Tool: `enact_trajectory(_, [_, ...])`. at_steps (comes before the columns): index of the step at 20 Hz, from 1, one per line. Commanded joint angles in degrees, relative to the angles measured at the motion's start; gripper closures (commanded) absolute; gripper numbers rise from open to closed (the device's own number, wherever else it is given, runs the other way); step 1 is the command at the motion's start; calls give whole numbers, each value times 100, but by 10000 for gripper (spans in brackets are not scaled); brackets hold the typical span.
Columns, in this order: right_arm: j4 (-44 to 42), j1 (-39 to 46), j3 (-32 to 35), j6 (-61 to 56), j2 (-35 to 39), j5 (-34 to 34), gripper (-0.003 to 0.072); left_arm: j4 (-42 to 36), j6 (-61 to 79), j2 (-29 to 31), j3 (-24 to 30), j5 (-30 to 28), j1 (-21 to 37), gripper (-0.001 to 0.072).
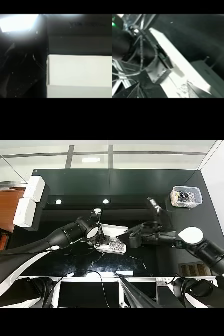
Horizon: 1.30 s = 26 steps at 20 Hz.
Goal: Fold the box and place the chain.
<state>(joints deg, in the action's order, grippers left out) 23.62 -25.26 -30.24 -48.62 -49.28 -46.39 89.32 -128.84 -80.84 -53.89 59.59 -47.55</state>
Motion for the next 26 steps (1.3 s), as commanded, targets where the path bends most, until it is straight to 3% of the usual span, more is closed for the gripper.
enact_trajectory(1, [925, 1244, -46, -291, 358, -1508, -15, -4, -166, 0, -7, -79, 7, 679])
enact_trajectory(3, [1215, 2107, -46, -289, 570, -2166, -16, -4, -492, 0, -17, -140, 7, 680])
enact_trajectory(7, [1408, 3174, -46, -282, 638, -2481, -16, -22, -721, -2, -44, -522, 4, 681])
enact_trajectory(13, [1930, 3132, -46, -282, 638, -2363, -16, 2, -612, -7, -63, -581, 52, 674])
enact_trajectory(14, [1958, 3119, -46, -282, 638, -2354, -16, 0, -612, -7, -63, -586, 52, 606])
enact_trajectory(15, [1956, 3119, -46, -284, 638, -2350, -15, 0, -608, -7, -63, -575, 52, 405])
enact_trajectory(16, [1956, 3119, -46, -282, 638, -2341, -16, 0, -494, 0, -63, -544, 52, 100])
enact_trajectory(17, [1956, 3121, -46, -282, 638, -2328, -15, 2, -385, 11, -68, -492, 55, -4])
enact_trajectory(19, [1947, 3119, -46, -282, 638, -2304, -16, 50, -90, 48, -190, -201, 59, -4])
enact_trajectory(22, [1952, 3126, -46, -284, 638, -2332, -16, 70, 1449, 474, -511, 640, 79, -4])
enact_trajectory(26, [1952, 3126, -46, -284, 638, -2238, -16, 138, 2900, 1980, -516, 1362, 98, -4])
